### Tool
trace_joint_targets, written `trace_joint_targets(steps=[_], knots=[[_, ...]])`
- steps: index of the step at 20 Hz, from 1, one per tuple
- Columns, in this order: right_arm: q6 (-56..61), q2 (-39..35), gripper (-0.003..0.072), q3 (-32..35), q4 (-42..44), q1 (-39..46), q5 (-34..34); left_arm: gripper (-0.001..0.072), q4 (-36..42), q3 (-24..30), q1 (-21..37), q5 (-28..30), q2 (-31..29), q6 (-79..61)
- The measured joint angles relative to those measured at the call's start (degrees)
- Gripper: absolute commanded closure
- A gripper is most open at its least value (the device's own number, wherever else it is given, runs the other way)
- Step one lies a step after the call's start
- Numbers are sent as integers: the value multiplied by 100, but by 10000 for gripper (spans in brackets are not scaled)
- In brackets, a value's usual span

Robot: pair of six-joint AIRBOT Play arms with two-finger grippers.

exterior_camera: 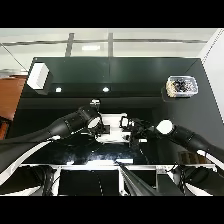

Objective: Fold the box and place the chain.

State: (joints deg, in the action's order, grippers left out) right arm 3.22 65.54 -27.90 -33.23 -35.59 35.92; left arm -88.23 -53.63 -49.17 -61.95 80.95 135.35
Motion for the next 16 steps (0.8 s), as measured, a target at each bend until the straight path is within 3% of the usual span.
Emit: trace_joint_targets(steps=[1, 2, 4, 7, 10, 16], knots=[[0, 7, 355, 0, 4, -4, -13, 679, 0, 0, 0, 0, 0, 0], [0, 13, 537, 0, 7, -9, -37, 680, 0, 0, 0, 0, 0, 0], [4, 9, 665, 0, 7, 0, -131, 679, 0, 0, 0, 0, 0, 0], [507, -223, 666, 0, -205, 208, -177, 680, -2, 2, 0, 0, -11, 4], [1956, -778, 666, -37, -822, 780, -70, 679, -46, 7, 0, 11, -44, -4], [5156, -1460, 666, -269, -1451, 2675, 1134, 679, -85, 7, 0, 24, -111, 4]])
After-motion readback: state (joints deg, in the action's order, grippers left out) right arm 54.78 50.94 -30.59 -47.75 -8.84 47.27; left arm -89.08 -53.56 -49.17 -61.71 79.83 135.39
